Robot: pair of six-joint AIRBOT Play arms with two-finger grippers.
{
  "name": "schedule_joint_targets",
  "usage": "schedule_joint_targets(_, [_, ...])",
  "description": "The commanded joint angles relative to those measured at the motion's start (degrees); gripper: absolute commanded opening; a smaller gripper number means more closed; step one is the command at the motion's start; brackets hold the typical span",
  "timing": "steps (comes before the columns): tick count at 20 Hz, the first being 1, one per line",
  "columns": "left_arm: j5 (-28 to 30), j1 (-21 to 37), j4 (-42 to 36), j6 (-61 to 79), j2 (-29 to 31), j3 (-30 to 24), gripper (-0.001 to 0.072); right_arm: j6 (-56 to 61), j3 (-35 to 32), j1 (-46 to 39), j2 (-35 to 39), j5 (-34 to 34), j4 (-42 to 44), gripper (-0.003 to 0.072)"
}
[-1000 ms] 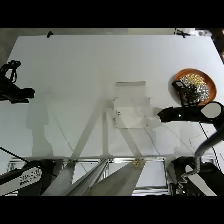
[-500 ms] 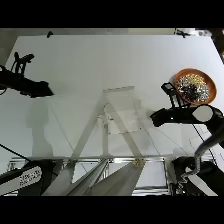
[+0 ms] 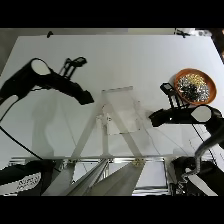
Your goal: Fold the box and place the chain.
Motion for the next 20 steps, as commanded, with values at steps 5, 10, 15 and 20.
schedule_joint_targets(5, [9.3, -8.2, -7.5, 14.9, -6.7, 0.0, 0.0694, 0.8, 0.0, 0.1, 0.0, 2.6, 0.1, 0.0012])
schedule_joint_targets(10, [7.8, -8.0, -17.4, 23.9, -12.6, 0.0, 0.0690, 0.8, 0.0, 0.0, 0.0, 3.0, 0.1, 0.0012])
schedule_joint_targets(15, [8.0, -7.8, -19.7, 26.1, -14.4, 0.0, 0.0007, 0.8, 0.0, 0.1, 0.0, 3.1, 0.1, 0.0012])
schedule_joint_targets(20, [2.4, -7.9, -17.7, 26.1, -13.3, 0.0, 0.0002, 0.8, 0.1, 0.0, 0.1, 4.5, 0.1, 0.0016])
